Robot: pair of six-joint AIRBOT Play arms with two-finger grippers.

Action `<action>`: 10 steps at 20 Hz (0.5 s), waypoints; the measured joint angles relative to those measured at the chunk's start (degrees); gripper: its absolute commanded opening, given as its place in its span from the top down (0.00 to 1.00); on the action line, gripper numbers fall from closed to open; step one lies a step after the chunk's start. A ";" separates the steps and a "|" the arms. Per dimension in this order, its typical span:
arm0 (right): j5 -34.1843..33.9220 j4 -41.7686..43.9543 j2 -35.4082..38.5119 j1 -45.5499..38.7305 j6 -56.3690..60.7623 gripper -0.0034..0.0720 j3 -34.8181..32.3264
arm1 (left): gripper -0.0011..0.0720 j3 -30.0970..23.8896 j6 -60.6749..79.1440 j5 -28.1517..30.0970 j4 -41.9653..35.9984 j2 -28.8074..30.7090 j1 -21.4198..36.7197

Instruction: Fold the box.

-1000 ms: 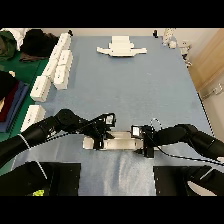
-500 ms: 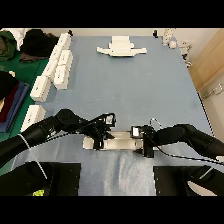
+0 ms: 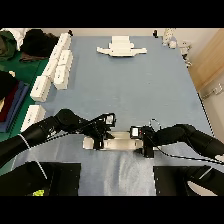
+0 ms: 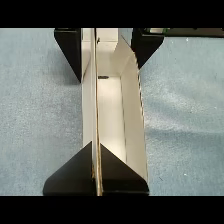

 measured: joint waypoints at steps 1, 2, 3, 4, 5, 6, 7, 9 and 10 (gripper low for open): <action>-0.04 0.04 0.00 0.00 0.00 0.29 0.00 | 0.96 0.00 0.00 0.00 0.02 0.00 0.02; -0.11 0.04 0.00 0.00 -0.02 0.28 0.00 | 0.96 -0.02 0.00 0.00 0.02 0.00 0.02; -0.24 0.04 0.00 0.00 0.00 0.28 0.00 | 0.96 0.00 0.00 0.00 0.02 0.00 0.00; -0.31 0.02 0.00 0.00 -0.02 0.28 0.00 | 0.96 0.00 0.00 0.00 0.02 0.00 0.00; -0.44 0.02 0.00 0.00 0.00 0.28 0.00 | 0.96 0.00 0.00 0.00 0.02 0.00 0.00; -0.44 0.00 0.00 0.00 -0.02 0.28 0.00 | 0.96 0.00 0.00 0.00 0.02 0.00 0.00; -0.46 -0.02 0.00 0.00 0.00 0.28 0.00 | 0.96 0.00 0.00 0.00 0.02 0.00 0.00; -0.46 -0.07 0.00 0.00 0.00 0.28 0.00 | 0.96 0.00 0.00 0.00 0.02 0.00 0.02; -0.48 -0.07 0.02 0.00 0.02 0.28 0.00 | 0.96 0.00 0.02 0.00 0.02 0.00 0.00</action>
